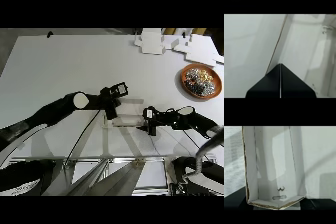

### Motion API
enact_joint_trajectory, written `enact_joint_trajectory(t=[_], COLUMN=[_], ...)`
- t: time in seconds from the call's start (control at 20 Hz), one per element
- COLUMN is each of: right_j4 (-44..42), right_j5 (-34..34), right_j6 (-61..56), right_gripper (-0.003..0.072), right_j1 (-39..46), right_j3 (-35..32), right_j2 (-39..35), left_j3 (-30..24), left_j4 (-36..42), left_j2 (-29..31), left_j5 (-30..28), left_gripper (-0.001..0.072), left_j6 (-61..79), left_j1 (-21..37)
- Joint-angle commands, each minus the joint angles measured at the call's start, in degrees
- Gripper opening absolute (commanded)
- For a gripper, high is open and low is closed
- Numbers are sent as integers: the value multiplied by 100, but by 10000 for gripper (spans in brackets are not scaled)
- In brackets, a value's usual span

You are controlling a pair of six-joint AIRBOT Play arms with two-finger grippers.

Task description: Fold the box and place the chain.

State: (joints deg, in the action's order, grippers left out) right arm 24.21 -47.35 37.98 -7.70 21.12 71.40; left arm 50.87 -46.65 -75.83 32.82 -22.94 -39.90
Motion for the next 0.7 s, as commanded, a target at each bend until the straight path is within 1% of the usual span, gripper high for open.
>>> enact_joint_trajectory(t=[0.0, 0.05, 0.1, 0.2, 0.3, 0.55, 0.65], right_j4=[-2, -2, -2, -2, -2, -2, -2], right_j5=[0, 0, 0, 0, 0, 0, 0], right_j6=[0, 0, 0, 0, 0, 0, 2], right_gripper=[341, 341, 341, 341, 341, 341, 341], right_j1=[-2, -2, -2, -2, -2, -2, -2], right_j3=[-4, -4, -4, -4, -4, -4, -4], right_j2=[4, 2, 4, 4, 4, 4, 4], left_j3=[-50, -131, -284, -743, -1082, -1185, -1187], left_j4=[-728, -763, -763, -549, -289, -387, -568], left_j2=[562, 623, 634, 619, 597, 597, 595], left_j5=[1285, 1453, 1471, 1250, 1220, 1220, 1224], left_gripper=[5, 5, 5, 5, 5, 5, 5], left_j6=[-472, -426, -372, 127, 813, 1285, 1287], left_j1=[326, 385, 393, 380, 380, 575, 645])
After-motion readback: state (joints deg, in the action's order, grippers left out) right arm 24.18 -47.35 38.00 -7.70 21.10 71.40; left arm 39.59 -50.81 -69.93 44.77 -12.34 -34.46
